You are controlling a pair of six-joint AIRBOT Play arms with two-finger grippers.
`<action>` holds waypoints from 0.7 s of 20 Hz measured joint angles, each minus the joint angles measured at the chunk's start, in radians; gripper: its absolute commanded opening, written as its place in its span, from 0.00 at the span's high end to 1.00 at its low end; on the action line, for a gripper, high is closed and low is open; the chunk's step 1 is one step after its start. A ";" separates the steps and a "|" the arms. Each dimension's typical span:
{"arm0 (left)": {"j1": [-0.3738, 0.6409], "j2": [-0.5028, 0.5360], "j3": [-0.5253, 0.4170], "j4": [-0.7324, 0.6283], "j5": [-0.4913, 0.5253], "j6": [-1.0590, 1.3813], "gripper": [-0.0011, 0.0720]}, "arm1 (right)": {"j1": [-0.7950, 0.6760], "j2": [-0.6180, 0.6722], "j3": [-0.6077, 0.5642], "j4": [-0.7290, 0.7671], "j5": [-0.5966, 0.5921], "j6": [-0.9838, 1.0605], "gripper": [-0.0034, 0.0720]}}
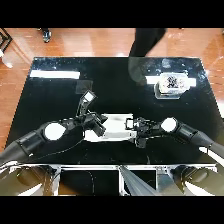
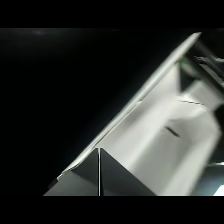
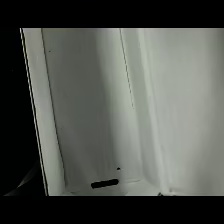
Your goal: Fold the box and place the chain.
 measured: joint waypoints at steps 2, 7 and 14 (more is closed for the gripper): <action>-0.003 -0.051 -0.001 -0.006 0.034 0.000 0.95 | 0.000 0.000 0.000 0.000 0.002 0.000 0.85; -0.007 -0.137 0.000 -0.009 0.069 0.000 0.95 | 0.000 0.000 0.000 0.000 0.006 0.001 0.85; 0.037 -0.102 0.061 0.126 -0.072 0.003 0.95 | 0.000 0.000 0.000 0.000 0.007 0.001 0.85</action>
